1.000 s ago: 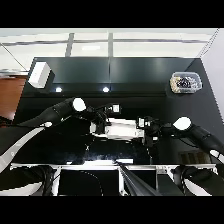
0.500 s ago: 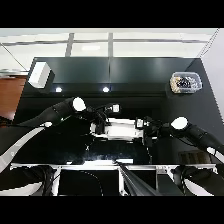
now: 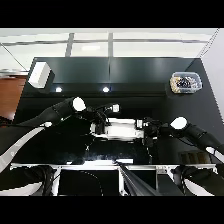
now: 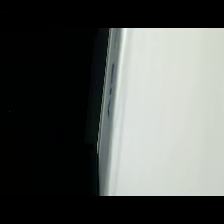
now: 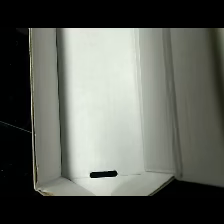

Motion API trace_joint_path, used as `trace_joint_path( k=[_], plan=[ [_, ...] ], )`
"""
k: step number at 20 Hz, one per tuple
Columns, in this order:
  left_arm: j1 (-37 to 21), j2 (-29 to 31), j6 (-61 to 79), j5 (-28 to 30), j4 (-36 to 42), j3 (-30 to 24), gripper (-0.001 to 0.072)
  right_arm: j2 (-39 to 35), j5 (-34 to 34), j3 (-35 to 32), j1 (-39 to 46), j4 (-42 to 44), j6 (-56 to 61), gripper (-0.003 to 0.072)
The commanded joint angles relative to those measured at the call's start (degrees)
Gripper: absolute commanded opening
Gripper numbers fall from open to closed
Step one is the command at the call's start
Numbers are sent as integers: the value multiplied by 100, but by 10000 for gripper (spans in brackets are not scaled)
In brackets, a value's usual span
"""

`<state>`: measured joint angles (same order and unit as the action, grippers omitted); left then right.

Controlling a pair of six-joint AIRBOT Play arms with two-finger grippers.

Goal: Fold the box and place the chain.

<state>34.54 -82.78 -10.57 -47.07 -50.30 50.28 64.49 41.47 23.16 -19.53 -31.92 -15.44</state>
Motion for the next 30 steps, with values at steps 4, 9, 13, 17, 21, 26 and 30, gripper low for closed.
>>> trace_joint_path(
  k=[4, 9, 13, 17, 21, 26, 30],
  plan=[
    [-2, 0, 2, 7, 2, 4, 27, 7, -24, 4, -61, -87, 17, 481],
    [-2, 35, -35, -28, -7, 4, 77, 9, -55, 2, -101, -125, 46, 480],
    [-11, 452, -334, -275, -407, 4, 374, 9, -48, 2, -101, -129, 44, 312],
    [-22, 1145, -1598, -715, -1650, 4, 374, 9, -48, 2, -101, -129, 44, 317],
    [-125, 1838, -3174, -1670, -2194, 4, 218, 9, -50, 2, -101, -127, 44, 317],
    [-168, 2006, -5259, -2881, -2063, -31, 24, 9, -50, 2, -101, -125, 46, 317],
    [-168, 1993, -4940, -2166, 807, -612, 25, 9, -50, 2, -101, -125, 46, 317]
  ],
)
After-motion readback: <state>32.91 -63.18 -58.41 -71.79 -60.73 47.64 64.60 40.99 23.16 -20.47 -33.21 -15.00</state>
